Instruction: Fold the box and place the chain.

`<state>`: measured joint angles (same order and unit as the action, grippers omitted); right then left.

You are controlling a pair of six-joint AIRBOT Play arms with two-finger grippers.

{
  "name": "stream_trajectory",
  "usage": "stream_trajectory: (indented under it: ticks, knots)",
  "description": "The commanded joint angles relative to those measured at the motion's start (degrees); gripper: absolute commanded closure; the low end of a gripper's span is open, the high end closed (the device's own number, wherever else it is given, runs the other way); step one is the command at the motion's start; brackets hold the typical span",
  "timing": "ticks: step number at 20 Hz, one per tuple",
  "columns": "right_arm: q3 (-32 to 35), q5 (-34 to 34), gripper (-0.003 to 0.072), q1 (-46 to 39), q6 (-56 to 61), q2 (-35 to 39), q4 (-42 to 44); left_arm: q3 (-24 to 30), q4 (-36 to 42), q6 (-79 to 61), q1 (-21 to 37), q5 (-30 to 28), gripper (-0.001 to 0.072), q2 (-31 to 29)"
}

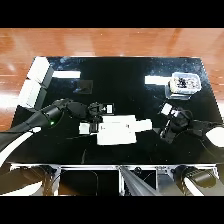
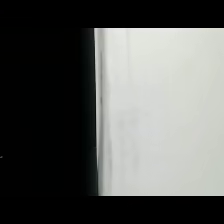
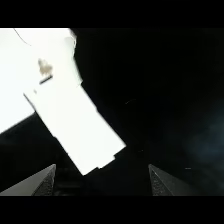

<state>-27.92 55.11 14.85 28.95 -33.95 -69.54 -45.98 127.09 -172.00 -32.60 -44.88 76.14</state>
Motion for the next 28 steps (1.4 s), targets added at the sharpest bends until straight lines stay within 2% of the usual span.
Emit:
stream_trajectory:
  ticks: [1, 6, 12, 17, 22, 28]
  knots:
    - [4.35, -1.16, -0.0015, 0.35, -6.38, -0.37, 3.21, -0.2, -0.9, -0.07, -0.74, -2.32, 0.0691, 0.5]
    - [8.68, -2.56, -0.0015, 4.31, -9.84, -0.37, 5.09, -0.07, -0.46, -0.07, -1.57, -0.39, 0.0693, 0.74]
    - [12.94, -15.21, -0.0015, 9.92, -10.82, -0.63, 5.44, 2.82, 0.04, -0.07, -1.57, 7.04, 0.0692, 1.11]
    - [12.96, -15.06, -0.0015, 9.92, -10.91, -0.79, 5.4, 2.93, 0.02, -0.07, -1.57, 9.79, 0.0691, 1.99]
    - [13.07, -14.51, -0.0015, 11.69, -19.45, -5.07, 6.86, 2.93, 0.02, -0.07, -1.57, 9.11, 0.0691, 1.99]
    - [13.09, -22.38, -0.0015, 16.9, -26.88, -11.5, 6.97, 2.93, 0.0, -0.07, -1.57, 8.92, 0.0691, 2.01]
